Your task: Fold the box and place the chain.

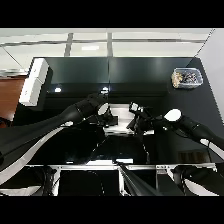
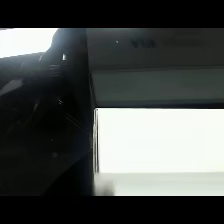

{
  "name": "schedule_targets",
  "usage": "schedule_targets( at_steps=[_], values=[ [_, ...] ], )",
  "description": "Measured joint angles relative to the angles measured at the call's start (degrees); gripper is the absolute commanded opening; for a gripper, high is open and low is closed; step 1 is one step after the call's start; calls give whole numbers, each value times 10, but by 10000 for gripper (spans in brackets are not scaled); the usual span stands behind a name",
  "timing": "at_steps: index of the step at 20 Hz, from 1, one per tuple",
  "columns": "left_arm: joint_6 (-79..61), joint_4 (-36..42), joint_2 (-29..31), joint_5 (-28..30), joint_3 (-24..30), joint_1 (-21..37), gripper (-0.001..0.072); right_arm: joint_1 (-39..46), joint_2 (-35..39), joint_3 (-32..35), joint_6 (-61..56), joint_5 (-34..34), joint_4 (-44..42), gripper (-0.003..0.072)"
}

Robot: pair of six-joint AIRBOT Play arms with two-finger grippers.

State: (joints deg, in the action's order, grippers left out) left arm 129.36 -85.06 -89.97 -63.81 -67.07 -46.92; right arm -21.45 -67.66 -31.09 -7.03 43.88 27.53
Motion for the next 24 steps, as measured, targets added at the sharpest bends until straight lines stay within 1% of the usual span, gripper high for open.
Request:
schedule_targets(
  at_steps=[2, 5, 9, 11, 12, 14, 17, 20, 24],
  values=[
    [0, 1, 0, 0, 0, 0, 26, 38, 28, -14, -99, 47, 33, 10],
    [0, 5, 0, -1, 0, 0, 26, 140, 87, -32, -275, 121, 119, 10],
    [-1, 4, 0, -5, 0, 0, 26, 292, 124, -19, -555, 141, 252, 10],
    [-2, 4, 0, -8, 0, 0, 26, 337, 129, 2, -648, 149, 281, 10],
    [-2, 4, 0, -7, 0, 0, 26, 348, 127, 13, -673, 154, 281, 10],
    [-1, 2, 0, -7, 0, 0, 26, 352, 113, 35, -687, 169, 262, 10],
    [-1, 2, 0, -7, 0, 0, 27, 317, 70, 54, -650, 183, 210, 10],
    [-1, 1, 0, -7, 0, 1, 26, 265, 25, 61, -622, 163, 163, 11],
    [-1, 0, 0, -5, 0, 1, 27, 223, -6, 61, -558, 131, 53, 12]
  ],
)
